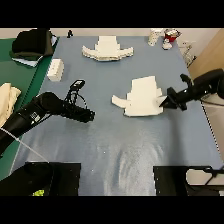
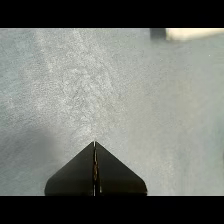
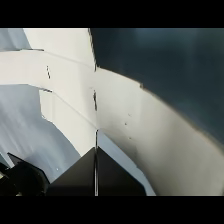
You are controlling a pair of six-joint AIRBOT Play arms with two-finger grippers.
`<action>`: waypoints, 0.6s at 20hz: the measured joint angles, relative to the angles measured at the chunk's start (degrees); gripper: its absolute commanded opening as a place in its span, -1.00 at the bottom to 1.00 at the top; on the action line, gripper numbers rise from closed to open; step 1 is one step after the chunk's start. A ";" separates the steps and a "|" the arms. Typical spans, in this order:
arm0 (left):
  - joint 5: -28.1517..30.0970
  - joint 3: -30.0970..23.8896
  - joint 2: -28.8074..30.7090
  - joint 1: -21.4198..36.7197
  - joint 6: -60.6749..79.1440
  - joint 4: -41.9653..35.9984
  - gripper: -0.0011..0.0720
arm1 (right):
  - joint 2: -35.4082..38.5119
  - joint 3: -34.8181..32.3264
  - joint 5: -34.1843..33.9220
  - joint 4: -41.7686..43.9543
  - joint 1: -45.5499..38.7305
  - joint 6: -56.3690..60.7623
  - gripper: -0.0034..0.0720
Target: Fold the box.
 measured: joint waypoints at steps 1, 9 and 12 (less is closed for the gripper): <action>-0.02 0.00 0.00 0.00 0.00 0.00 -0.93 | 3.74 -4.87 1.46 -0.15 0.31 -0.11 -0.91; -0.02 0.00 0.00 0.00 -0.02 0.00 -0.93 | 19.17 -24.17 7.48 -0.11 1.25 0.13 0.50; -0.02 0.00 0.00 0.00 -0.02 0.00 -0.93 | 20.11 -22.10 6.97 -1.29 0.52 0.85 0.16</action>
